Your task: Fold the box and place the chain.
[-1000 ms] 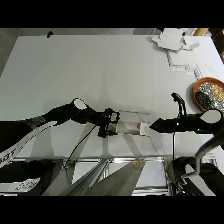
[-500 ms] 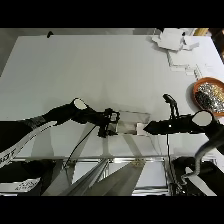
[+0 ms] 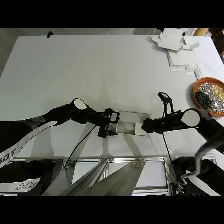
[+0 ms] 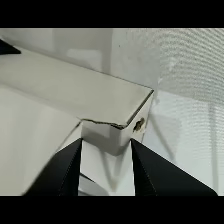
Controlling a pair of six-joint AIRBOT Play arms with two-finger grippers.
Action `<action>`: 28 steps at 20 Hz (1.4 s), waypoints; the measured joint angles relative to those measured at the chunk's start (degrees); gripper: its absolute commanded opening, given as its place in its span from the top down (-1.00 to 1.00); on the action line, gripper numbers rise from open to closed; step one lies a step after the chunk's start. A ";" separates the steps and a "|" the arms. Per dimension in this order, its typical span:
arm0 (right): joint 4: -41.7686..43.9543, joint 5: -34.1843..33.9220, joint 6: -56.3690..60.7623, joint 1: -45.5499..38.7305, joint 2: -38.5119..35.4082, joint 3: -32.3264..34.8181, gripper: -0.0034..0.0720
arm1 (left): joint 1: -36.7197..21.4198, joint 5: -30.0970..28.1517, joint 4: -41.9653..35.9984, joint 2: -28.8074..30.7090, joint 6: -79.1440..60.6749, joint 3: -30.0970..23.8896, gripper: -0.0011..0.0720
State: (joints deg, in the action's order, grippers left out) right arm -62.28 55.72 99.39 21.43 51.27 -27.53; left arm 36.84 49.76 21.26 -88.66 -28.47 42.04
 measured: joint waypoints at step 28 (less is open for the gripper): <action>-24.48 2.47 36.87 20.20 17.31 -10.21 0.78 | 0.00 0.02 0.00 0.00 0.04 0.00 0.23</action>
State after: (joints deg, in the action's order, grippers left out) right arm -86.76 58.19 136.27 41.63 68.58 -37.74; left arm 36.84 49.78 21.26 -88.66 -28.42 42.04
